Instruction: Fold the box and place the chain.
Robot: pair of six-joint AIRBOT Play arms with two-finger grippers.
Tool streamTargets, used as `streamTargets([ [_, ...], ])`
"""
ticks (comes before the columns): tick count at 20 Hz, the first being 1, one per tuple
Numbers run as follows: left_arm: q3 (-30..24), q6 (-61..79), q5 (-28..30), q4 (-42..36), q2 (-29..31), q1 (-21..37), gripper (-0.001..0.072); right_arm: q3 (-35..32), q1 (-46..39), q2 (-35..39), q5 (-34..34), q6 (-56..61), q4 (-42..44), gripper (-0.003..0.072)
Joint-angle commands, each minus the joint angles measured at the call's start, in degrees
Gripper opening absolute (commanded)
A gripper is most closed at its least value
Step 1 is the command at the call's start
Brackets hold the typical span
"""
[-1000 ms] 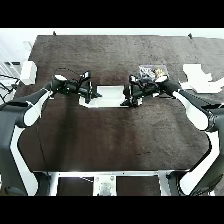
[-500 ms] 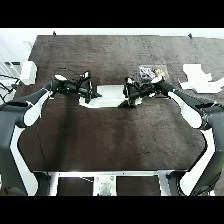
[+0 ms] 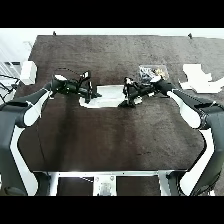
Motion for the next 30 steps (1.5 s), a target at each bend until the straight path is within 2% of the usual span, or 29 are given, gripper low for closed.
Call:
streamTargets([
  [1,0.0,0.0,0.0,0.0,0.0,0.0,0.0019,0.6,0.1,-0.2,1.2,0.0,-1.7,0.0636],
  [20,0.0,0.0,0.0,0.0,0.0,0.0,0.0019,0.7,0.3,-0.6,1.3,0.2,-0.1,0.0631],
  [22,0.0,0.0,0.0,0.0,0.0,0.0,0.0019,0.7,0.3,-0.6,1.3,0.1,-0.1,0.0579],
  [30,0.0,0.0,0.0,0.0,0.0,0.0,0.0019,0.7,0.3,-0.6,1.4,0.1,-0.1,0.0579],
])
